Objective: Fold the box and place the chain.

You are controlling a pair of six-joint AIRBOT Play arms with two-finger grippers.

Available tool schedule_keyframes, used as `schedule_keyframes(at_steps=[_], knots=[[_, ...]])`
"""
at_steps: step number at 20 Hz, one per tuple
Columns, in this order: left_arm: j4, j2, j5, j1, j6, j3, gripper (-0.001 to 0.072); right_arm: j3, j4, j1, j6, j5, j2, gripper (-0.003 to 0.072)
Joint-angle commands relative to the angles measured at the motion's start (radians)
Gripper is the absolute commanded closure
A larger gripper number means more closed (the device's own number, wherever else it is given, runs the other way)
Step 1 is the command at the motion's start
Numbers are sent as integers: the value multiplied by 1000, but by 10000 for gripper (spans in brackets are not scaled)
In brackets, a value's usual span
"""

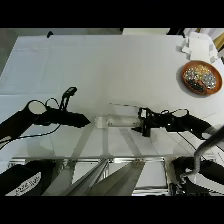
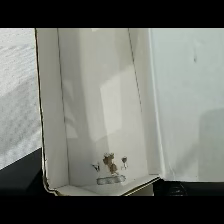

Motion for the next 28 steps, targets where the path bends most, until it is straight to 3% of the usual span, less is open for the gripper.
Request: schedule_keyframes(at_steps=[1, 8, 16, 21, 24, 26, 28], knots=[[-72, -105, 38, -37, -9, -9, 707, 0, 0, 0, 0, 0, 1, 275], [-200, -138, 164, -126, 35, -8, 706, 0, 0, 0, 0, 0, 0, 275], [-206, -111, 141, -127, 35, 33, 697, 0, 0, 0, 0, 0, 0, 275], [-206, -49, 139, -127, 35, 36, 549, 0, 0, 0, 0, 0, 0, 275], [-206, -25, 139, -134, 35, 36, 547, 0, 0, 0, 0, 0, 0, 275], [-207, -23, 140, -153, 35, 36, 430, 0, 0, 0, 0, 0, 1, 275], [-206, -23, 141, -171, 35, 36, 413, 0, 0, 0, 0, 0, 0, 275]])
